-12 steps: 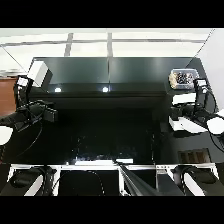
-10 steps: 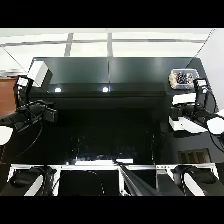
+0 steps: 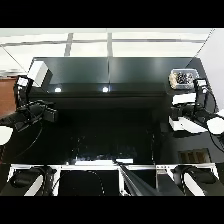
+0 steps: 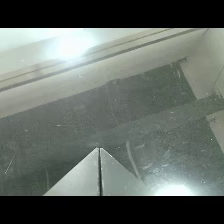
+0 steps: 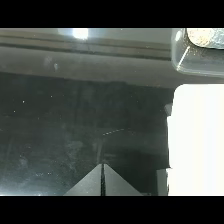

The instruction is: Fold the box and place the chain.

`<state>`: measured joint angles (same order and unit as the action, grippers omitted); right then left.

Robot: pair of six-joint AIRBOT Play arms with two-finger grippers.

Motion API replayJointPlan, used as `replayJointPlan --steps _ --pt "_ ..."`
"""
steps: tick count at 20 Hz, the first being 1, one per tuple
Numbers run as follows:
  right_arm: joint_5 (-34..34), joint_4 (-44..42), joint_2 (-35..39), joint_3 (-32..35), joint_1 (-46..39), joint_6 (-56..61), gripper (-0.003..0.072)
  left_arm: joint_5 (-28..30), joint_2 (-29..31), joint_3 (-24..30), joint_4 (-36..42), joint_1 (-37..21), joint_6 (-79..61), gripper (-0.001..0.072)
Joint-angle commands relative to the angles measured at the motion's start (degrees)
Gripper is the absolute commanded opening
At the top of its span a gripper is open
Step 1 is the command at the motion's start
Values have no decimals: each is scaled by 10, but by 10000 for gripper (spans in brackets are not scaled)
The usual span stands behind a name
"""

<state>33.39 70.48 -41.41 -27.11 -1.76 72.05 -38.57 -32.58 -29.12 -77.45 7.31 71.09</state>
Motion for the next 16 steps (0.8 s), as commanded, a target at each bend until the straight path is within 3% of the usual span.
replayJointPlan --steps 1,5,8,9,10,11,13,16 --pt "0 0 0 0 0 0 15 2 0 0 6 1 0 31" --pt "-24 -35 0 0 0 0 15 57 0 1 32 1 1 31" --pt "-157 -148 -3 0 1 -1 16 131 -13 8 81 1 0 34" --pt "-202 -166 -12 0 1 -1 96 153 -26 8 81 2 0 111" --pt "-236 -164 -27 0 1 -1 573 176 -46 8 81 3 0 488" --pt "-244 -160 -50 0 1 -3 720 193 -68 8 81 5 2 712" --pt "-189 -86 -97 -22 -14 -6 720 179 -103 0 80 5 2 714" --pt "-70 63 -164 -133 -129 45 720 134 -121 -9 80 5 4 713"
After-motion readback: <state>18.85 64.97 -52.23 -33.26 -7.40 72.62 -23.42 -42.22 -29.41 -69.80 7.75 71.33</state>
